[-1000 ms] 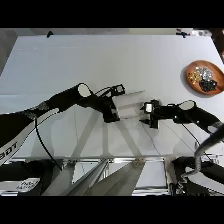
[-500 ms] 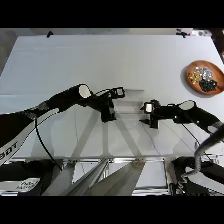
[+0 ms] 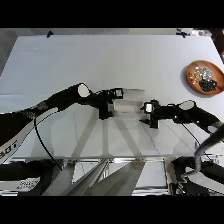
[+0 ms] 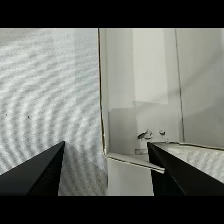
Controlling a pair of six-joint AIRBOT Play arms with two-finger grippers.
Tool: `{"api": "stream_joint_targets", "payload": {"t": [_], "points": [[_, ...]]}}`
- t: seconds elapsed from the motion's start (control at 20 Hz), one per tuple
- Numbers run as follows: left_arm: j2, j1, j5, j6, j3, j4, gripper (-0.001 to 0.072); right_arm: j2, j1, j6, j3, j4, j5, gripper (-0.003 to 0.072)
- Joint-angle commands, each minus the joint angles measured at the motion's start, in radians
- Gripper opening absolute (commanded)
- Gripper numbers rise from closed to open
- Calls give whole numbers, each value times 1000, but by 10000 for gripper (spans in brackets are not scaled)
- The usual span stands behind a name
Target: Fold the box and place the chain.
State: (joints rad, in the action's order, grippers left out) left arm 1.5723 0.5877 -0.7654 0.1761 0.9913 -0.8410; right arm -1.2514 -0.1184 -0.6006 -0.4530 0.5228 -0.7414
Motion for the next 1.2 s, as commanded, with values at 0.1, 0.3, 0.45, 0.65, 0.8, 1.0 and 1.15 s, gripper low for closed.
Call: {"api": "stream_joint_targets", "payload": {"t": [0.1,0.3,0.45,0.65,0.8,1.0,1.15], "points": [[0,-35,26,-81,0,-33,713,0,0,0,0,0,0,567],[0,-37,-5,-240,0,30,713,0,0,0,0,0,0,567],[1,-37,-5,-263,0,94,713,0,0,0,0,0,0,567],[8,-37,-4,-266,0,172,713,0,0,0,0,0,0,567],[14,-37,-2,-266,0,175,713,0,0,0,0,0,0,567],[14,-37,-1,-278,0,176,712,0,0,0,0,0,0,567],[15,-37,-5,-338,0,209,706,0,0,0,0,0,0,567]]}}
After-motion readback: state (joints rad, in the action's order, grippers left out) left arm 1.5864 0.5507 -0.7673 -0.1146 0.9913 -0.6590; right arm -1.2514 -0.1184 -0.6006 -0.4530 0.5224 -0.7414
